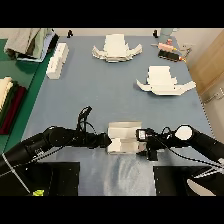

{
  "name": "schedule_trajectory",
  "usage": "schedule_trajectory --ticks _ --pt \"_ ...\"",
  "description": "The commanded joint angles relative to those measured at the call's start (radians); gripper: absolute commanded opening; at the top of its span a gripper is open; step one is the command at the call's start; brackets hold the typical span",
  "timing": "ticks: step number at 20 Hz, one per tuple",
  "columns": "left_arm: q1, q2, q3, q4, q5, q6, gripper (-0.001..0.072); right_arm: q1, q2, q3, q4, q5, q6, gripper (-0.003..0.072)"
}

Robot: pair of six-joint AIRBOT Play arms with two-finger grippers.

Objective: Fold the box.

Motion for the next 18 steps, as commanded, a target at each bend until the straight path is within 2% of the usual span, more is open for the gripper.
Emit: schedule_trajectory --ticks 1,4,6,8,16,18 --pt "-0.026 -0.064 0.038 0.020 -0.029 -0.063 0.0399 0.001 0.000 0.001 0.000 0.000 0.000 0.0508" --pt "-0.095 -0.110 0.115 0.256 -0.045 -0.309 0.0398 0.001 0.000 0.001 0.000 0.000 0.000 0.0508" --pt "-0.144 -0.146 0.174 0.463 -0.133 -0.527 0.0398 0.001 0.001 0.001 0.000 0.000 0.000 0.0508" --pt "-0.195 -0.190 0.235 0.588 -0.216 -0.658 0.0398 0.001 0.000 0.001 0.000 0.000 0.000 0.0508" --pt "-0.331 -0.396 0.437 0.748 -0.431 -0.854 0.0398 0.001 0.001 0.001 0.000 0.000 0.000 0.0509" --pt "-0.342 -0.428 0.469 0.772 -0.443 -0.888 0.0398 0.001 0.001 0.001 0.000 0.000 0.000 0.0508"
